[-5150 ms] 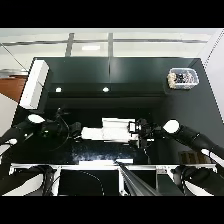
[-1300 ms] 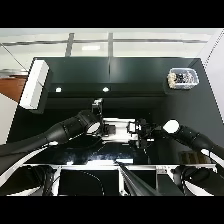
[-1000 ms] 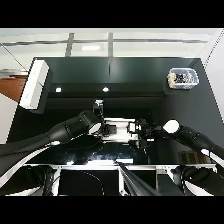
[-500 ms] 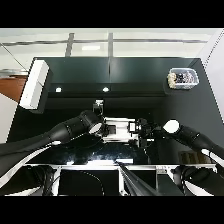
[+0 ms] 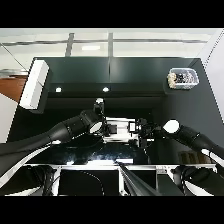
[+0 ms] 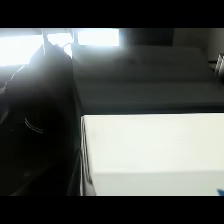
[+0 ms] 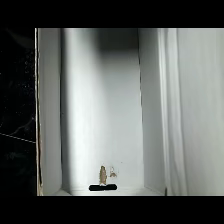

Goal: Fold the box and place the chain.

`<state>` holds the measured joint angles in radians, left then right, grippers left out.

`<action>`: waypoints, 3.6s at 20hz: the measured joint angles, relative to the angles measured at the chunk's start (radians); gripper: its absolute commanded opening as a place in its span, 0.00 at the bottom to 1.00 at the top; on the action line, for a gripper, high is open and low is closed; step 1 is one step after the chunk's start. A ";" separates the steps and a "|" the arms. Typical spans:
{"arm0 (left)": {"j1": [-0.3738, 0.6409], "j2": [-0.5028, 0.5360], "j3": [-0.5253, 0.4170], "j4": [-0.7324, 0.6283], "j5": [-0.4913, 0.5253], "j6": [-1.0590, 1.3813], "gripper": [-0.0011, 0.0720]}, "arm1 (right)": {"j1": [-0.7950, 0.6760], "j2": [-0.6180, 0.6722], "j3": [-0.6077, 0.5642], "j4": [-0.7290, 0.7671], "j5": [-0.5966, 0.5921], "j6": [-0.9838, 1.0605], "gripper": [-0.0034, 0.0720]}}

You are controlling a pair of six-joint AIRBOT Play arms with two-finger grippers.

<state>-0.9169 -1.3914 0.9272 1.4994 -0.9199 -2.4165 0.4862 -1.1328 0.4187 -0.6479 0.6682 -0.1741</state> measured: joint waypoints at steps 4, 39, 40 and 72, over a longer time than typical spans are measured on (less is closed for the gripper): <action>0.001 -0.003 0.005 0.007 -0.022 0.000 0.43 | 0.000 0.000 0.000 0.000 0.000 0.000 0.58; 0.001 0.027 -0.023 0.088 -0.087 0.013 0.06 | 0.034 0.082 0.051 -0.068 0.100 0.109 0.45; 0.001 0.026 -0.023 0.088 -0.087 0.013 0.06 | 0.044 0.082 0.051 -0.066 0.091 0.127 0.45; 0.001 0.010 -0.023 0.063 -0.082 0.012 0.06 | 0.038 0.103 0.055 -0.073 -0.016 0.450 0.08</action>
<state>-0.9161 -1.3815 0.9043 1.5620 -1.0023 -2.4042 0.5243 -1.0298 0.4740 -0.7212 0.6525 0.2760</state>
